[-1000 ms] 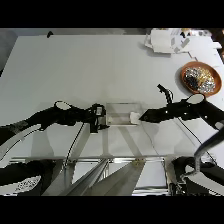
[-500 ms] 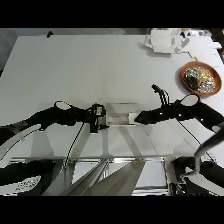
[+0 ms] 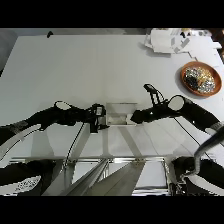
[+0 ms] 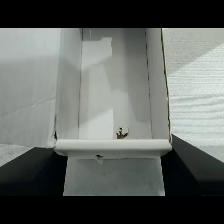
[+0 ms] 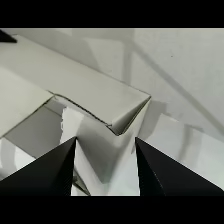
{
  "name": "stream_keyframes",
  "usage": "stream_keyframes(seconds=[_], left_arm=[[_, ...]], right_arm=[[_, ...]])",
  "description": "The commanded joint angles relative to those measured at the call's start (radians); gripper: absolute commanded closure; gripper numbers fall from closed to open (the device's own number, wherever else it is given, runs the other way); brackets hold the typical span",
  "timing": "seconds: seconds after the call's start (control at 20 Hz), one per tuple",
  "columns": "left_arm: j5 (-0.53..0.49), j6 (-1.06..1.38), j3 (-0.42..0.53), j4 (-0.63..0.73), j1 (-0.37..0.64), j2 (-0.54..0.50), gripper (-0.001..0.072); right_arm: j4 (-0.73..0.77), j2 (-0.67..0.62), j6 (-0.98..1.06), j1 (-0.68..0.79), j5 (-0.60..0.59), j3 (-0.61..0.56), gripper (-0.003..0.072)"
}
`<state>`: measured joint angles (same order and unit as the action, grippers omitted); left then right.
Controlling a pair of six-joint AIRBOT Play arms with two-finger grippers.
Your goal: Fold the box and place the chain.
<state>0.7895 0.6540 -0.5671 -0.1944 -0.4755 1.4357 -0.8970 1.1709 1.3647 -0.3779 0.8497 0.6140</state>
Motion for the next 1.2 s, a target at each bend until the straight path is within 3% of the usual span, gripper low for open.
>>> stream_keyframes(seconds=[0.0,0.25,0.4,0.7,1.15], left_arm=[[0.000,0.000,-0.001,0.000,0.000,0.000,0.0657],[0.000,0.000,-0.001,0.000,0.000,0.000,0.0657],[0.000,0.000,-0.001,0.000,0.000,0.000,0.0657],[0.000,0.000,-0.001,0.000,0.000,0.000,0.0657],[0.000,0.000,-0.001,0.000,0.000,0.000,0.0657]], right_arm=[[-0.197,0.005,0.236,-0.069,-0.024,0.042,0.0276],[-0.360,0.030,0.477,-0.145,-0.026,0.085,0.0281],[-0.375,0.055,0.500,-0.187,-0.013,0.138,0.0297],[-0.577,0.134,0.702,-0.279,0.114,0.216,0.0317],[-0.596,0.142,0.752,-0.296,0.090,0.216,0.0431]])
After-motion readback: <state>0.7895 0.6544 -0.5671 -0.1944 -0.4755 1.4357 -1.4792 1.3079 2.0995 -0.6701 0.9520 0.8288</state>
